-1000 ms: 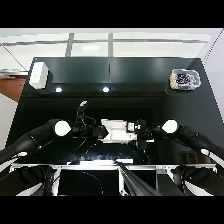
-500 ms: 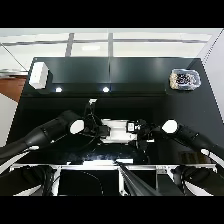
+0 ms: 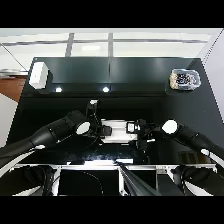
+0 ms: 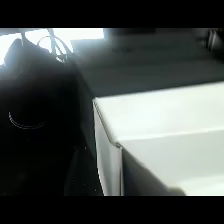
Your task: Fold the box and place the chain.
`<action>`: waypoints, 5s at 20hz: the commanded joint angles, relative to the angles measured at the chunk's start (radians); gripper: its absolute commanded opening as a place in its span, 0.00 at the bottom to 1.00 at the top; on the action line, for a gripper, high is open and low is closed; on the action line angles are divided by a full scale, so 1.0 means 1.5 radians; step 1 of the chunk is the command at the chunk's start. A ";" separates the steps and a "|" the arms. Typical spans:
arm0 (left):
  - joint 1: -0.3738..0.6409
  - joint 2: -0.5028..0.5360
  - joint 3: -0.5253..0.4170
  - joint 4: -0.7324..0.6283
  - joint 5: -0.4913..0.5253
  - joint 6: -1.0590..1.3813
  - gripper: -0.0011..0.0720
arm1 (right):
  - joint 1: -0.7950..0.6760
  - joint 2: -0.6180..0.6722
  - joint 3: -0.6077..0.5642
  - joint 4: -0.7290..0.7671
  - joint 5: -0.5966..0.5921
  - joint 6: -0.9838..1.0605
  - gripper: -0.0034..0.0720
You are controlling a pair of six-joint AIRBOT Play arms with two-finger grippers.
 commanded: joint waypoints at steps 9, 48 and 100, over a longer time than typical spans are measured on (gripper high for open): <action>-0.032 -0.086 0.073 0.047 -0.062 -0.032 0.34 | 0.000 0.000 0.000 -0.002 -0.001 0.000 0.58; -0.039 -0.108 0.089 0.040 -0.062 -0.029 0.06 | -0.016 0.049 0.000 -0.022 0.043 0.083 0.98; -0.039 -0.108 0.089 0.077 -0.083 -0.051 0.06 | -0.002 0.140 0.012 0.034 0.033 0.297 0.09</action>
